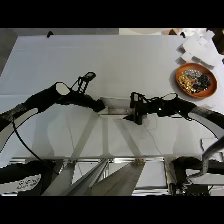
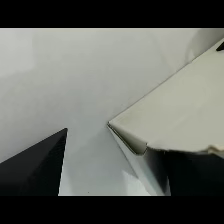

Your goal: Fold the box and place the chain.

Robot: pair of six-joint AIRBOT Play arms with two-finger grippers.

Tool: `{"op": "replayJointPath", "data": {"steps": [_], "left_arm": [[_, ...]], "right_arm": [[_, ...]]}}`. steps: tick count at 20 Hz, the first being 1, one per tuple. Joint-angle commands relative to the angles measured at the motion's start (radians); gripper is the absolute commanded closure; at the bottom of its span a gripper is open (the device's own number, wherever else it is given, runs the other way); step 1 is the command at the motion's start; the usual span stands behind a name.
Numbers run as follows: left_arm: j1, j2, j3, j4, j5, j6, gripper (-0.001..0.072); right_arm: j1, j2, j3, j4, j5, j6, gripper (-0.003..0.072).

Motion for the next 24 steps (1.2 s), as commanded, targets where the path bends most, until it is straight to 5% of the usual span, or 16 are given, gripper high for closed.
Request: {"op": "replayJointPath", "data": {"steps": [1,9,15,24], "left_arm": [[-0.003,0.002,-0.001,-0.022,0.028,0.002,0.0072],[-0.003,0.094,-0.001,-0.097,-0.043,-0.093,0.0058],[-0.056,0.099,-0.001,0.103,-0.106,-0.385,0.0058],[-0.138,0.099,0.000,0.072,-0.091,-0.414,0.0061]], "right_arm": [[0.000,0.000,0.000,-0.002,-0.001,0.000,0.0252],[0.000,0.000,0.000,-0.002,-0.001,0.000,0.0252],[0.000,0.000,0.000,-0.002,-0.001,0.000,0.0252],[0.000,0.000,0.000,-0.002,-0.001,0.000,0.0252]]}}
